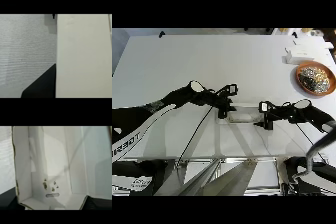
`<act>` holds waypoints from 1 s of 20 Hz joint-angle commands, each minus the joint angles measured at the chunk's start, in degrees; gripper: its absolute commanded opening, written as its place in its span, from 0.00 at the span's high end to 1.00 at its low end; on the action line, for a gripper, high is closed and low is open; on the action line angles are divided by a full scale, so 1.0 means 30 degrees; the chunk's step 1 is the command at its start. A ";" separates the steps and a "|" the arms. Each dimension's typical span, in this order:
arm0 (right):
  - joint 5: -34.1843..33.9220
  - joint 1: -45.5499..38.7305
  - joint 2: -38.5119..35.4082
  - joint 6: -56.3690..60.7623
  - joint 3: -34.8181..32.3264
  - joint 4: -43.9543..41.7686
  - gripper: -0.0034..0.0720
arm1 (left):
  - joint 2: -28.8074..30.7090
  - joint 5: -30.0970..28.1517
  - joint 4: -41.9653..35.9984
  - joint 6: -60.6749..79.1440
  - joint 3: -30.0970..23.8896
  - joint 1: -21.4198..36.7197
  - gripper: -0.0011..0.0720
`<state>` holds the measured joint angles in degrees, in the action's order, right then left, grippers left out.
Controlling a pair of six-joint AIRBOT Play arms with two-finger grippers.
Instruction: Fold the box and place the chain.
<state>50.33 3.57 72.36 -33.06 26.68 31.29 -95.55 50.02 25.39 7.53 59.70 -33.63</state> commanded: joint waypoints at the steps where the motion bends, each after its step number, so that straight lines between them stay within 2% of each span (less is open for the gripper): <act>1: 0.0007 0.0000 0.0488 -0.0146 0.0109 -0.0087 0.24 | -0.0015 -0.0022 -0.0022 -0.0015 -0.0007 -0.0007 0.97; 4: 0.0015 -0.0007 0.0488 -0.0146 0.0117 -0.0022 0.28 | -0.0015 -0.0022 -0.0022 -0.0015 -0.0007 -0.0007 0.97; 6: 0.0022 -0.0007 0.0488 -0.0124 0.0109 0.0029 0.35 | -0.0015 -0.0022 -0.0022 -0.0015 -0.0007 -0.0015 0.97; 10: 0.0015 -0.0007 0.0488 -0.0124 0.0117 0.0029 0.36 | -0.0015 -0.0022 -0.0029 -0.0015 -0.0007 -0.0015 0.97; 12: 0.0015 0.0000 0.0488 -0.0131 0.0117 0.0029 0.41 | -0.0015 -0.0022 -0.0022 -0.0015 0.0000 -0.0015 0.97; 20: 0.0015 0.0000 0.0481 -0.0131 0.0117 0.0044 0.41 | -0.0015 -0.0022 -0.0022 -0.0015 -0.0007 -0.0015 0.97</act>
<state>50.35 3.57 73.78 -33.47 26.96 31.35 -95.55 49.98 25.32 7.46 59.70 -33.63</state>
